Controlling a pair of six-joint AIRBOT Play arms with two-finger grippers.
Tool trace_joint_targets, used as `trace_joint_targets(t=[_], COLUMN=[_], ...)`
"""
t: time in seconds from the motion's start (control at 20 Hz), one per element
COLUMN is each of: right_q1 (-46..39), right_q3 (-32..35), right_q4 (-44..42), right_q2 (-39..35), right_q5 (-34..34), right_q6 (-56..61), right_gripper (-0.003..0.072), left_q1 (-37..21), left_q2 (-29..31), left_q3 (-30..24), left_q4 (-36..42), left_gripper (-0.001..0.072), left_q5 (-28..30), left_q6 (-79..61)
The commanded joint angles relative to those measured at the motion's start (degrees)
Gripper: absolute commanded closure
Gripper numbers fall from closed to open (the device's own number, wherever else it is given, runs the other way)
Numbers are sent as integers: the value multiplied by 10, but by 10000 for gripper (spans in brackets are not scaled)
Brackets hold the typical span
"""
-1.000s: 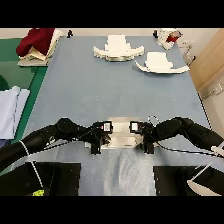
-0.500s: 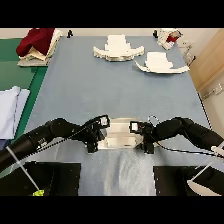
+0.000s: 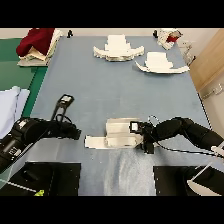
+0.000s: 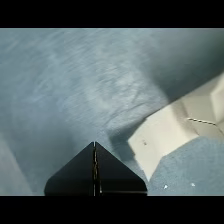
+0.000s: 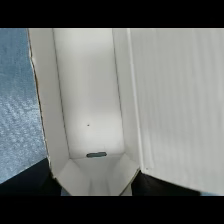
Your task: Fold the box.
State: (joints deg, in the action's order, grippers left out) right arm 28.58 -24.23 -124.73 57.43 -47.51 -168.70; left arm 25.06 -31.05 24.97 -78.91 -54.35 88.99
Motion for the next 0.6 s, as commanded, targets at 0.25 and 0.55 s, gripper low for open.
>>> trace_joint_targets(t=[0.25, 0.55], right_q1=[1, 1], right_q3=[0, 0], right_q4=[0, 0], right_q2=[0, 0], right_q5=[0, 0], right_q6=[0, 0], right_gripper=[237, 237], left_q1=[-63, 93], left_q2=[-72, -157], left_q3=[-85, -88], left_q4=[270, 344], left_gripper=[698, 698], left_q5=[27, 178], left_q6=[-28, -30])
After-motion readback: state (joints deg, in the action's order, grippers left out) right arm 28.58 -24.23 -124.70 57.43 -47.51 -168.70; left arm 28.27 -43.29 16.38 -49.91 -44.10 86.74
